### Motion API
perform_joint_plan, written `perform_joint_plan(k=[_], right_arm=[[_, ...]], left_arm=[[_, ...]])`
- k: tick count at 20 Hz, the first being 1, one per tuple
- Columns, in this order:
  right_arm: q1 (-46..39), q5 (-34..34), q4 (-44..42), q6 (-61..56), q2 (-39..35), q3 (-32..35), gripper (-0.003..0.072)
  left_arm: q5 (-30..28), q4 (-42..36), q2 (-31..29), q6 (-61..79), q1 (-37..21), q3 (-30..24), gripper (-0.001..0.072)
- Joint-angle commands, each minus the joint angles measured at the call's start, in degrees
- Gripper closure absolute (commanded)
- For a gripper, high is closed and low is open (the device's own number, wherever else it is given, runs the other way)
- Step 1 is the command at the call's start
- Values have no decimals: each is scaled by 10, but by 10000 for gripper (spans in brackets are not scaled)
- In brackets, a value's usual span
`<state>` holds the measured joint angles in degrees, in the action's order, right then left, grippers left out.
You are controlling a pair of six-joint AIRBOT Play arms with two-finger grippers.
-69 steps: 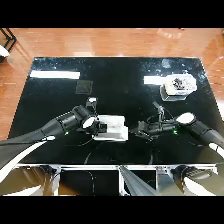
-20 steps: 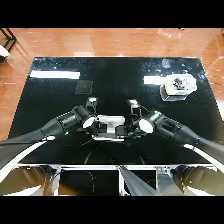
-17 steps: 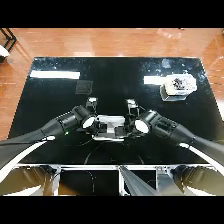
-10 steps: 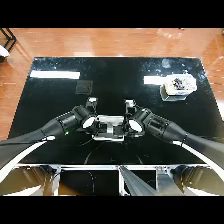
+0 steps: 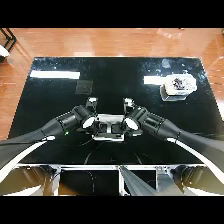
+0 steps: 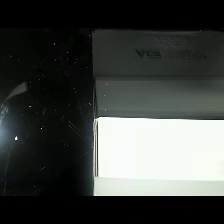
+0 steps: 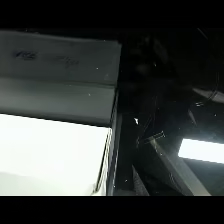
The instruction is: Fold the box and place the chain.
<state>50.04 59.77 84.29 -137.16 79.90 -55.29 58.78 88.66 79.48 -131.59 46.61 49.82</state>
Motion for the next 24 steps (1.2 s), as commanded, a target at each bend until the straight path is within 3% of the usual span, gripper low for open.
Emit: perform_joint_plan(k=[1,2,8,10,12,14,24], right_arm=[[1,13,-3,0,12,-5,281],[1,13,-2,0,12,-5,368],[1,13,-1,0,12,-5,395],[1,13,0,0,12,-5,524],[1,13,0,0,12,-5,571],[1,12,0,5,12,-5,664],[1,13,0,13,12,-5,656]], left_arm=[[0,0,0,0,0,0,685],[0,0,0,0,0,0,685],[0,0,0,0,0,0,685],[0,0,0,0,0,0,685],[0,0,0,0,0,0,685],[0,0,0,0,0,0,685],[0,0,0,0,0,0,685]])
